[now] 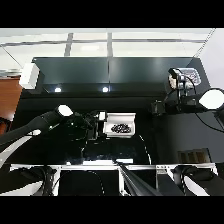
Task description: Fold the box and place the chain.
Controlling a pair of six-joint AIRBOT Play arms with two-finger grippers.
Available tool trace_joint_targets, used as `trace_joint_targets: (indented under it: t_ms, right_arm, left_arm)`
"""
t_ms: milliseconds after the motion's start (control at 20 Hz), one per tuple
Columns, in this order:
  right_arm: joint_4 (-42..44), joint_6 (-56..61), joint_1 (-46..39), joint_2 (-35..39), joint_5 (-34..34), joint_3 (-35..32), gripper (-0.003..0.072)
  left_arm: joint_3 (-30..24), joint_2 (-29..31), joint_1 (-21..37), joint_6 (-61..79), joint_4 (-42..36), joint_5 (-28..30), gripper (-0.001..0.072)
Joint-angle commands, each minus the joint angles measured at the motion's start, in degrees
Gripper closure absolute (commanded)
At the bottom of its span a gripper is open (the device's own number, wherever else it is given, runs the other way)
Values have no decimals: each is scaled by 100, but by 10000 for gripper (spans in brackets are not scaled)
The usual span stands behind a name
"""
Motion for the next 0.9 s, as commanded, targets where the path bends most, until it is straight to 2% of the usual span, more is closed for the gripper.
trace_joint_targets:
  t_ms: [0,50,150,300,500,700,850]
  right_arm:
    - [42,-142,138,-48,-590,-7,-21]
    - [46,-177,240,-131,-866,-4,-21]
    - [605,-356,393,-496,-1268,50,-21]
    - [1696,-2131,682,-1143,-1200,57,-20]
    - [1606,-4579,879,-1316,-411,98,-20]
    - [1497,-5209,881,-1075,-192,262,-20]
    - [1451,-5882,881,-1084,-227,74,-20]
  left_arm:
    - [4,-2,-11,-4,11,-35,255]
    - [4,-4,-11,-4,11,-33,267]
    - [4,-4,-11,-4,11,-35,267]
    - [4,-2,-11,-4,9,-35,267]
    - [4,-2,-11,-2,13,-17,267]
    - [4,-2,-11,-2,11,-17,268]
    - [4,-2,-11,-2,11,-15,267]
